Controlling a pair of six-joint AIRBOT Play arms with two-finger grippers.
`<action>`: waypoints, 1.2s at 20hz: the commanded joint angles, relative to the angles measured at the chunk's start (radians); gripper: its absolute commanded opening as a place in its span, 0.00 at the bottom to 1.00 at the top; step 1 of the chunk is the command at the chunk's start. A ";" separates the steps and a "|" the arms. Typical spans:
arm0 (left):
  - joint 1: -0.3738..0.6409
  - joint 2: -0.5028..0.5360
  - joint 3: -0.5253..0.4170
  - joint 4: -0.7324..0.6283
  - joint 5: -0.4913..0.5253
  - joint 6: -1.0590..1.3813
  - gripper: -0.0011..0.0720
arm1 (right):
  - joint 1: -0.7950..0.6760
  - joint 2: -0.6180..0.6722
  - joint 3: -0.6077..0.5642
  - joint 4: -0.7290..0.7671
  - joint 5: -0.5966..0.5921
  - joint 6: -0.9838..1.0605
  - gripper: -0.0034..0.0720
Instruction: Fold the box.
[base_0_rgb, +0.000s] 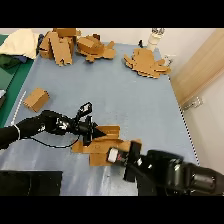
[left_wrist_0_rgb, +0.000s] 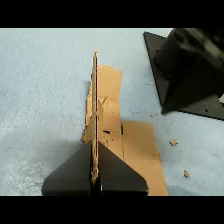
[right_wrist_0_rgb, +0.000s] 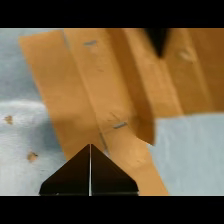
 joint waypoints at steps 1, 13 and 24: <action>0.000 -0.001 0.001 0.000 0.000 0.000 0.03 | 0.232 -0.127 -0.006 -0.174 -0.032 0.255 0.06; 0.000 -0.001 0.001 0.000 0.000 0.000 0.03 | 0.309 -0.298 -0.006 -0.212 0.003 0.380 0.30; 0.000 -0.001 0.001 0.000 0.000 0.000 0.03 | 0.209 -0.298 -0.005 -0.301 -0.046 0.420 0.30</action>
